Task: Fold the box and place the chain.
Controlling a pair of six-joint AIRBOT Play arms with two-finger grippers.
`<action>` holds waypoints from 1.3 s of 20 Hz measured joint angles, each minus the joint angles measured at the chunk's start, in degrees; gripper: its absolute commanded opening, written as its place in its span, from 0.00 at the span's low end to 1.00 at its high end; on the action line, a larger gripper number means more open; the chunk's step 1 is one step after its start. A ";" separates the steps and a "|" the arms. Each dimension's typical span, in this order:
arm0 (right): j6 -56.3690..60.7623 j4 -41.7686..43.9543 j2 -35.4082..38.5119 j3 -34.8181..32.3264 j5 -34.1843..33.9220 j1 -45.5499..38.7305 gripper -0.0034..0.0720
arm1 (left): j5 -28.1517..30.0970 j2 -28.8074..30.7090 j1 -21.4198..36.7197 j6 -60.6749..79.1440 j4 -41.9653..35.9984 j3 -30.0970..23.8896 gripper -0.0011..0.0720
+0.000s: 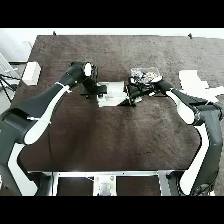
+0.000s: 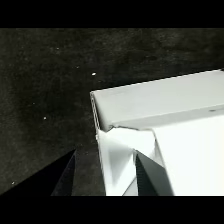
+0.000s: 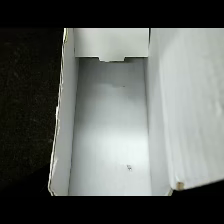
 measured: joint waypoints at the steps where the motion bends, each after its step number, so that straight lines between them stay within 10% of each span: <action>1: 0.00 0.00 0.00 0.00 -0.02 0.00 0.64 | -1.49 -0.87 -0.28 -0.39 0.92 1.68 0.60; 16: 0.02 -0.02 -0.02 0.00 -0.02 -0.13 0.64 | -6.86 -9.11 -2.32 -3.58 5.46 12.37 0.58; 19: 0.00 -0.02 -0.02 0.00 0.00 -0.13 0.64 | -7.45 -9.38 -2.43 -4.09 5.75 12.90 0.17; 26: 0.09 0.04 -0.02 -0.02 0.04 0.00 0.64 | -9.09 -9.44 -2.45 -4.85 6.38 13.22 0.04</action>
